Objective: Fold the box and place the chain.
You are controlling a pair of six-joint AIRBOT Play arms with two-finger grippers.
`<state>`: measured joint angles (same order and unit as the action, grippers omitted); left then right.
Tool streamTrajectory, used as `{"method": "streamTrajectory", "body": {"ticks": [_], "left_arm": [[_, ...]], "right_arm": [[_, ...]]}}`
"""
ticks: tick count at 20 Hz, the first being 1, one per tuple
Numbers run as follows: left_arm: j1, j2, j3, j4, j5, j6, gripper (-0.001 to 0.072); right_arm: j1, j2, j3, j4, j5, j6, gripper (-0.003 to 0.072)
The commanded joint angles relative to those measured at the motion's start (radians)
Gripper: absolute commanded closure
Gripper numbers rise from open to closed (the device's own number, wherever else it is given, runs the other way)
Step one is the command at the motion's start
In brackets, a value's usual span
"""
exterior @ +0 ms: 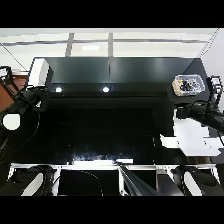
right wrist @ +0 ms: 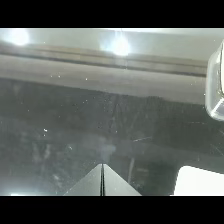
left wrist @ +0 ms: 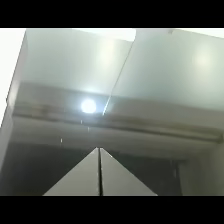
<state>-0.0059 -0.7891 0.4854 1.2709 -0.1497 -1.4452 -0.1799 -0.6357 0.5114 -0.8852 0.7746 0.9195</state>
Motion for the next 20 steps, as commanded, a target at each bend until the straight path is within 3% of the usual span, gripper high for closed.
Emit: {"method": "streamTrajectory", "body": {"ticks": [1, 4, 7, 8, 9, 10, 11, 12, 15, 17, 20], "left_arm": [[-0.001, -0.003, 0.0, -0.002, 0.121, -0.003, 0.068], [-0.001, -0.05, 0.0, -0.078, 0.24, -0.003, 0.068], [-0.032, -0.074, 0.0, -0.086, 0.179, -0.003, 0.0652], [-0.071, -0.079, 0.005, -0.066, 0.139, 0.008, 0.0417], [-0.123, -0.082, 0.019, -0.011, 0.071, 0.044, 0.005], [-0.175, -0.083, 0.046, 0.055, -0.032, 0.097, -0.0007], [-0.218, -0.082, 0.082, 0.11, -0.148, 0.134, -0.0008], [-0.255, -0.083, 0.124, 0.142, -0.262, 0.135, -0.0007], [-0.308, -0.082, 0.198, 0.128, -0.475, 0.121, -0.0007], [-0.319, -0.081, 0.201, 0.127, -0.562, 0.087, -0.0007], [-0.291, -0.079, 0.201, 0.126, -0.674, -0.01, -0.0007]], "right_arm": [[0.0, 0.0, 0.0, 0.073, -0.097, 0.0, 0.0675], [0.0, 0.0, 0.0, 0.119, -0.211, 0.005, 0.0676], [0.0, -0.005, -0.001, 0.117, -0.219, 0.004, 0.0674], [0.001, -0.009, -0.002, 0.119, -0.215, 0.006, 0.0669], [0.002, -0.014, -0.003, 0.134, -0.201, 0.021, 0.0495], [0.002, -0.021, -0.005, 0.153, -0.16, 0.027, 0.0038], [0.006, -0.029, -0.005, 0.155, -0.109, 0.027, -0.001], [0.01, -0.036, -0.005, 0.152, -0.056, 0.027, -0.001], [0.011, -0.079, 0.005, 0.103, 0.028, 0.169, -0.0008], [-0.011, -0.151, 0.095, -0.067, 0.03, 0.326, -0.0008], [-0.147, -0.311, 0.357, -0.408, 0.084, 0.509, -0.0007]]}}
